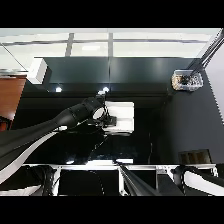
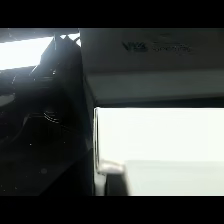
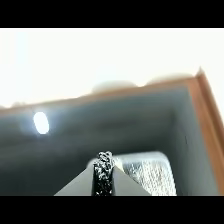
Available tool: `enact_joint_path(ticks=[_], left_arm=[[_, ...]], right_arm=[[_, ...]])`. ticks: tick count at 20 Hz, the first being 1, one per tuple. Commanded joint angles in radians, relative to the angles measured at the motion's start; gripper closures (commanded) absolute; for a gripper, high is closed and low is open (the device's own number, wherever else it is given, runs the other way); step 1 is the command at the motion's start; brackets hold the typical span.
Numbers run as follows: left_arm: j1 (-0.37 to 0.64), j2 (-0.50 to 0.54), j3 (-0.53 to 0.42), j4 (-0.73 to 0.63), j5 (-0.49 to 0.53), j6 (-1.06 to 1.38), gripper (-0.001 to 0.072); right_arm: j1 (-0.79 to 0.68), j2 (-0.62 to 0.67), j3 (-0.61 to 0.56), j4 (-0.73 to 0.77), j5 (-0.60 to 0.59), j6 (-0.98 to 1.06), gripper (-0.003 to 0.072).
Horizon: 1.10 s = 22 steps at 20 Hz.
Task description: Fold the box and place the chain.
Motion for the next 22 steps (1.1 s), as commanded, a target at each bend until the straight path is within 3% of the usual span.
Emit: enact_joint_path(ticks=[1,4,9,14,22], left_arm=[[0.0,-0.001,0.0,0.0,-0.001,0.0,0.0684],[0.0,-0.001,0.0,0.0,-0.002,0.0,0.0683],[0.001,-0.001,0.0,-0.003,-0.007,0.0,0.0683],[0.0,-0.001,0.0,-0.003,-0.007,0.0,0.0684],[0.001,-0.001,0.0,-0.003,-0.008,0.0,0.0684]], right_arm=[[0.0,0.146,0.001,0.115,-0.071,-0.022,0.0673],[0.0,0.22,0.001,0.245,-0.019,-0.078,0.0672],[0.0,0.312,0.001,0.439,0.164,-0.223,0.0671],[0.021,0.33,-0.019,0.681,0.476,-0.231,0.0671],[0.285,0.33,-0.11,0.72,0.417,-0.211,0.0671]])
